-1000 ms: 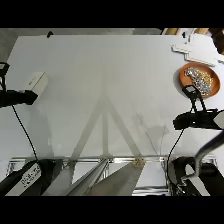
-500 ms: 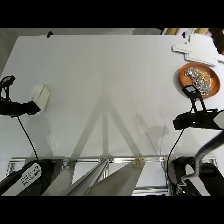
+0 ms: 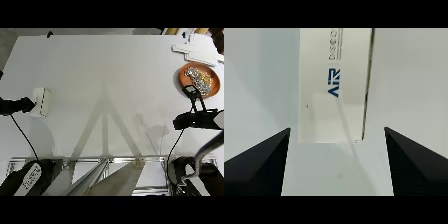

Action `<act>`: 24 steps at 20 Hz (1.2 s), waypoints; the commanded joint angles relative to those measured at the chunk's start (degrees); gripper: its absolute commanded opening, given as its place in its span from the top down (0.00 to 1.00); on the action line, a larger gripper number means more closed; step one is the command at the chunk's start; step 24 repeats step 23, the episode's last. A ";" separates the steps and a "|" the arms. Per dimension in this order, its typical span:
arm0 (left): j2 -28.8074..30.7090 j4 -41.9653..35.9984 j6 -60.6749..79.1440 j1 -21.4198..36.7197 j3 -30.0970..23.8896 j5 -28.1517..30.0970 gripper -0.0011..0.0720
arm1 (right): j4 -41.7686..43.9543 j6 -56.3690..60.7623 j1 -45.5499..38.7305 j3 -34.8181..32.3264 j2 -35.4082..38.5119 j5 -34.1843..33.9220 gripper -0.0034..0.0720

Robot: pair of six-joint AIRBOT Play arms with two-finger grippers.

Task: Fold the box and place the chain.

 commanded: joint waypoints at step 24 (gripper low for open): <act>14.53 2.62 -2.82 -12.33 -0.04 -1.79 0.13 | 0.02 0.02 -0.04 0.00 0.04 0.00 0.93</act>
